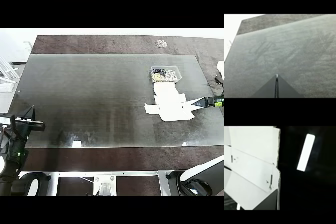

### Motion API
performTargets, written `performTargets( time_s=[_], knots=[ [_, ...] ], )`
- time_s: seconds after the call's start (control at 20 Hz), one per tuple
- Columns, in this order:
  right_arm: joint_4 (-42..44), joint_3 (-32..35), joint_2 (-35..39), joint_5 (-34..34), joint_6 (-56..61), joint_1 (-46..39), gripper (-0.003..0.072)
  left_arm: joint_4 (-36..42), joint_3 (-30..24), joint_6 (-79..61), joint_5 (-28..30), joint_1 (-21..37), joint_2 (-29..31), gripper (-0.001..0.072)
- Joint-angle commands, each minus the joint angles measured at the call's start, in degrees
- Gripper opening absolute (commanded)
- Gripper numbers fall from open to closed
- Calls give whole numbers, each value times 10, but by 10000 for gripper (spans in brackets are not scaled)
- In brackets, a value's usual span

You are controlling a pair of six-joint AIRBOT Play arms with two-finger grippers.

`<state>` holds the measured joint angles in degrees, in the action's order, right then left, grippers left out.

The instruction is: Fold the box and place the chain.

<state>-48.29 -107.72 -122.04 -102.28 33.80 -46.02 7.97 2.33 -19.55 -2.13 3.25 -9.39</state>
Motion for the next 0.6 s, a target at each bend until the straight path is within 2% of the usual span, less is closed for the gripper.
performTargets(
  time_s=[0.0, 0.15, 0.35, 0.45, 0.55],
  knots=[
    [74, 4, 7, -33, 10, 6, 16, 0, 0, 0, 0, 0, 0, 21],
    [92, 43, 39, -32, 20, 41, 15, 0, 0, 0, 0, 0, 0, 21],
    [146, 96, 70, -31, 21, 148, 14, 0, 0, 0, 0, 0, 0, 21],
    [195, 100, 78, -18, 23, 212, 13, 0, 0, 0, 0, 0, 0, 21],
    [220, 100, 80, 32, 57, 275, 13, 0, 0, 0, 0, 0, 0, 21]
  ],
)
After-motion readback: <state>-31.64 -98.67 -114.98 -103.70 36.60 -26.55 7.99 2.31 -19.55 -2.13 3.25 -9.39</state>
